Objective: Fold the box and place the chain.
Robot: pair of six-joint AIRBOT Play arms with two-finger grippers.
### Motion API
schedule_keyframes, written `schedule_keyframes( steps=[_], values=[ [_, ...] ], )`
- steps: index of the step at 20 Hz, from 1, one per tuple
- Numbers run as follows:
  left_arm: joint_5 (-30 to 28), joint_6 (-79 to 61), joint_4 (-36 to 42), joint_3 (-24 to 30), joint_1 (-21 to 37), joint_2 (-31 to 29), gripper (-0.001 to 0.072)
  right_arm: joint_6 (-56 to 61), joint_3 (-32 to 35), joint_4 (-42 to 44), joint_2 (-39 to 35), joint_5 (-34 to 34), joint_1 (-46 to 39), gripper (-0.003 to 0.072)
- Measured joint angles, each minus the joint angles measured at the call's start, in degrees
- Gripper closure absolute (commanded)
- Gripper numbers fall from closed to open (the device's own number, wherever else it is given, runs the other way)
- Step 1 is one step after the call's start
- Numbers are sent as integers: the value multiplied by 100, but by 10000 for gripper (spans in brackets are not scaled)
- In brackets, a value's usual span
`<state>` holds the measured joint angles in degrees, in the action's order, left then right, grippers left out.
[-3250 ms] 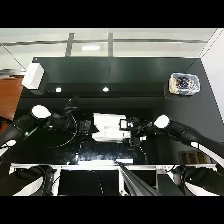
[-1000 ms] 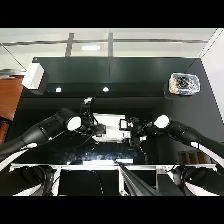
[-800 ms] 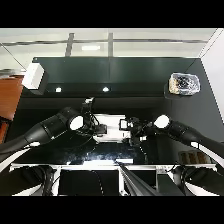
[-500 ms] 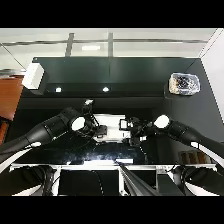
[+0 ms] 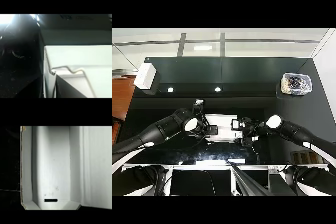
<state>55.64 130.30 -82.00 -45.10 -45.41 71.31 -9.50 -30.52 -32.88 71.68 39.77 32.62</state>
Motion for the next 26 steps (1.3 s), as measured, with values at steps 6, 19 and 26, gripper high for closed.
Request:
schedule_keyframes(
  steps=[6,19,26],
  values=[
    [-15,20,-33,-20,-2,46,503,0,0,0,0,0,0,486],
    [175,35,-142,-343,-2,450,503,0,0,-2,0,2,0,486],
    [214,44,-160,-352,-2,461,672,0,0,0,0,2,0,486]
  ],
)
